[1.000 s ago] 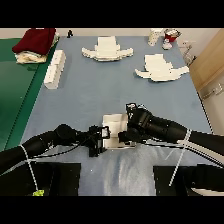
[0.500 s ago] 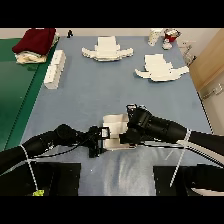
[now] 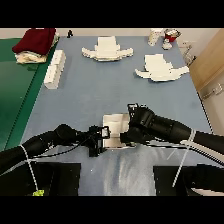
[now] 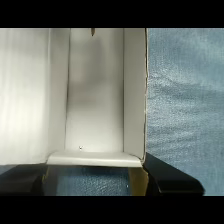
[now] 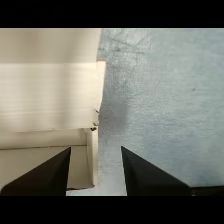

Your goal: Fold the box.

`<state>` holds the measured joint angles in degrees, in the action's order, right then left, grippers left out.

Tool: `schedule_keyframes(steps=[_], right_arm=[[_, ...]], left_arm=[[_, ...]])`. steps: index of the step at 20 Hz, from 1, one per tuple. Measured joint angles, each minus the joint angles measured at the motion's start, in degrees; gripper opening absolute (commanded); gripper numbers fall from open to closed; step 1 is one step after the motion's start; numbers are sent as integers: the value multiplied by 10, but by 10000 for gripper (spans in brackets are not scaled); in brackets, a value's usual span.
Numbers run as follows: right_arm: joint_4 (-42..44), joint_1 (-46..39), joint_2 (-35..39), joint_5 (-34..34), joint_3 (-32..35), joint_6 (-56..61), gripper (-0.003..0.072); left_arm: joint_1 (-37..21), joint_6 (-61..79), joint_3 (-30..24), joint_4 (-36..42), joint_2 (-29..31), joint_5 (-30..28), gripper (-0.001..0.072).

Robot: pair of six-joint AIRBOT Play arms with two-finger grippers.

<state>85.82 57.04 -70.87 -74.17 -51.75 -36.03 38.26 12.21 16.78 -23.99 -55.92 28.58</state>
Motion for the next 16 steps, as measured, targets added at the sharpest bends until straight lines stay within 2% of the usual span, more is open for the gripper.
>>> schedule_keyframes(steps=[2,4,5,6,7,10,12,14,16], right_arm=[[-2,0,19,0,-4,-4,476],[-4,0,45,-2,-8,-11,366],[-4,0,59,-3,-9,-16,246],[-8,-2,73,-9,-10,-22,91],[-18,-6,85,-19,-11,-28,2],[-51,-52,105,-48,-6,-56,2],[-29,-120,106,-28,3,-108,2],[47,-211,93,21,16,-196,1],[162,-305,64,60,23,-305,1]], left_arm=[[0,0,0,0,0,0,403],[0,0,0,0,0,0,403],[0,0,0,0,0,0,403],[0,0,0,0,0,0,403],[0,0,0,0,0,0,403],[0,0,0,0,0,0,403],[0,0,0,0,0,0,403],[0,0,0,0,0,0,403],[0,0,0,0,0,0,403]])
